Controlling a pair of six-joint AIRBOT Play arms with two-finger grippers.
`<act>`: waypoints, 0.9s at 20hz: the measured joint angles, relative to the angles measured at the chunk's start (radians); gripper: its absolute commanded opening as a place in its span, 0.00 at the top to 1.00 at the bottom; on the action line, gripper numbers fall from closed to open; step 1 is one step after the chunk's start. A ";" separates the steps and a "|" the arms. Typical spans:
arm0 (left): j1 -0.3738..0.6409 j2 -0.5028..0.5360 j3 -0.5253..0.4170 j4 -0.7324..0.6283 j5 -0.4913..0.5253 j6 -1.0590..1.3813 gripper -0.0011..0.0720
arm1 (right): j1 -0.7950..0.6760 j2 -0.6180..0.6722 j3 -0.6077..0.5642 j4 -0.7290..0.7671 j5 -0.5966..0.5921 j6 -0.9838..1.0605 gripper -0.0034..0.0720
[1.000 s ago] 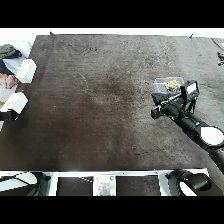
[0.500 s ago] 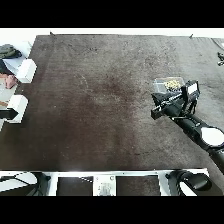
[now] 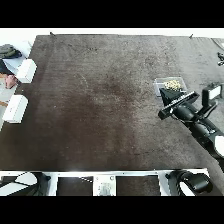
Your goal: Fold the box and place the chain.
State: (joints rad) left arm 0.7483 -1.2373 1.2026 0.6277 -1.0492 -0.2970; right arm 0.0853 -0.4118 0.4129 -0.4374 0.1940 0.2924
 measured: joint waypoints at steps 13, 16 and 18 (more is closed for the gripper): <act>-0.528 0.448 -0.279 -0.460 0.460 0.384 0.98 | 0.000 0.074 0.000 -0.011 -0.021 0.165 0.98; -0.684 0.616 -0.486 -0.526 0.689 0.446 0.98 | 0.000 0.083 -0.002 -0.033 -0.040 0.172 0.98; -0.780 0.718 -0.616 -0.550 0.832 0.464 0.98 | 0.000 0.101 -0.019 -0.066 -0.059 0.173 0.97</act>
State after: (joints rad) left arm -0.0315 -0.5194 0.5865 0.0776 -0.2176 0.1669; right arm 0.0856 -0.3103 0.3935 -0.5037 0.1349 0.4656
